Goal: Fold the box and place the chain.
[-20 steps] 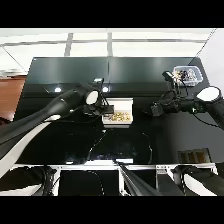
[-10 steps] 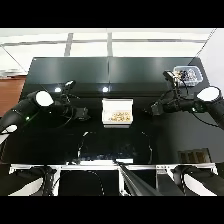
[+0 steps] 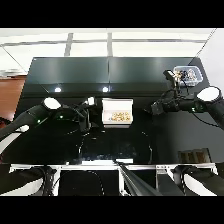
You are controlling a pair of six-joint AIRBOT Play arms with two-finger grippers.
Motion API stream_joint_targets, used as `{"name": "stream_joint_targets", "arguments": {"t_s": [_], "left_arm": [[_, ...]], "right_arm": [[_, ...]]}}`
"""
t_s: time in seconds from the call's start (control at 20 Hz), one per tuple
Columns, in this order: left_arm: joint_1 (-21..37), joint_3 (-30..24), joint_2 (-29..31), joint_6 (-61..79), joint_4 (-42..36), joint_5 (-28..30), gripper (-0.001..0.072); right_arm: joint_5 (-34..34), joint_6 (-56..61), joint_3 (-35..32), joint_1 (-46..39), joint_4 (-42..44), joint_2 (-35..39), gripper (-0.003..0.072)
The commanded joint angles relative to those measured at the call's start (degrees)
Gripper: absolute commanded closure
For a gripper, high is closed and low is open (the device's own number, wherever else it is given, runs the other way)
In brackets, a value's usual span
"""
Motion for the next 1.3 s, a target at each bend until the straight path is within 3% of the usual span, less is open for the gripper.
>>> {"name": "stream_joint_targets", "arguments": {"t_s": [0.0, 0.3, 0.7, 0.8, 0.95, 1.05, 1.15, 1.25], "left_arm": [[-1.7, 1.9, -4.0, 10.0, -3.0, 2.9, -0.0004], [-2.2, 5.0, -6.6, 9.2, -2.6, 1.8, -0.0002], [-4.5, 5.2, -6.9, 10.3, -2.6, 2.4, -0.0001], [-4.6, 5.2, -6.9, 10.3, -2.5, 2.5, 0.0028], [-4.6, 5.2, -6.9, 10.3, -2.5, 2.5, 0.0259], [-4.6, 5.2, -6.9, 10.3, -2.5, 2.5, 0.0321], [-4.6, 5.2, -6.9, 10.3, -2.5, 2.5, 0.0321], [-4.6, 5.2, -6.9, 10.3, -2.5, 2.6, 0.0321]], "right_arm": [[0.0, 0.0, 0.0, 0.0, 0.0, 0.0, 0.0413], [-0.3, 0.0, 0.0, 0.0, 0.0, 0.0, 0.0413], [-1.0, 0.0, 0.0, 0.0, 0.0, 0.0, 0.0413], [-1.2, 0.0, 0.0, 0.0, 0.0, 0.0, 0.0413], [-3.3, 0.0, 0.0, 0.0, 0.0, 0.0, 0.0413], [-7.0, 1.1, -0.1, 0.9, 1.2, 0.0, 0.0409], [-13.8, 6.1, -0.1, 3.1, 5.7, -0.5, 0.0], [-18.5, 6.0, 0.8, 6.6, 10.4, -2.1, 0.0002]]}}
